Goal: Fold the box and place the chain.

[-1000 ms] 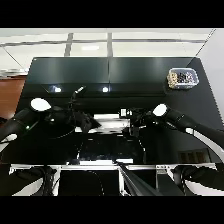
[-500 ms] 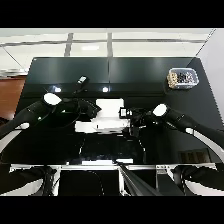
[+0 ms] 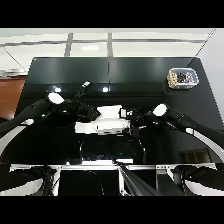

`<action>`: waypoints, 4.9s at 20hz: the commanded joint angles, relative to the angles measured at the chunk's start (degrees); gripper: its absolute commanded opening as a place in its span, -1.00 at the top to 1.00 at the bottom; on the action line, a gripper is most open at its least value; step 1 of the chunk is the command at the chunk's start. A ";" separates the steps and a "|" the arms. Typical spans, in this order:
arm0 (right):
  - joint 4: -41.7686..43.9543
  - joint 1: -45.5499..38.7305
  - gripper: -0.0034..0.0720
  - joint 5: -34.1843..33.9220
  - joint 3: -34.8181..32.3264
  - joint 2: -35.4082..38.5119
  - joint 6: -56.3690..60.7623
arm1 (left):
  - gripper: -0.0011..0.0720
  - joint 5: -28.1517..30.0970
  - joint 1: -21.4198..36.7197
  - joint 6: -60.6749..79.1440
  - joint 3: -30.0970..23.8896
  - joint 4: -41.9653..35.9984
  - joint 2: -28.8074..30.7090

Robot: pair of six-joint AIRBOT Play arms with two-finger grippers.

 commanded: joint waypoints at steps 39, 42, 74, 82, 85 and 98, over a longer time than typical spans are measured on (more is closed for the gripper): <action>0.11 0.07 0.50 -0.11 -0.04 -0.02 0.17 | 0.35 2.67 -4.04 44.17 -12.98 7.10 12.79; 0.11 0.07 0.50 -0.11 -0.04 -0.02 0.17 | 0.44 2.73 -4.07 44.17 -12.98 6.86 12.72; 0.11 0.07 0.50 -0.11 -0.04 -0.02 0.17 | 0.91 -10.84 14.36 -22.91 -11.78 30.05 26.53; 0.11 0.07 0.50 -0.11 -0.04 -0.02 0.17 | 0.91 -21.92 38.77 -29.18 -18.91 3.41 15.50; 0.11 0.07 0.50 -0.11 -0.04 -0.02 0.15 | 0.91 -19.04 34.71 -29.24 -18.84 3.45 8.96; 0.11 0.07 0.50 -0.11 -0.04 -0.02 0.17 | 0.82 -15.06 17.20 -21.44 -11.39 -6.95 1.73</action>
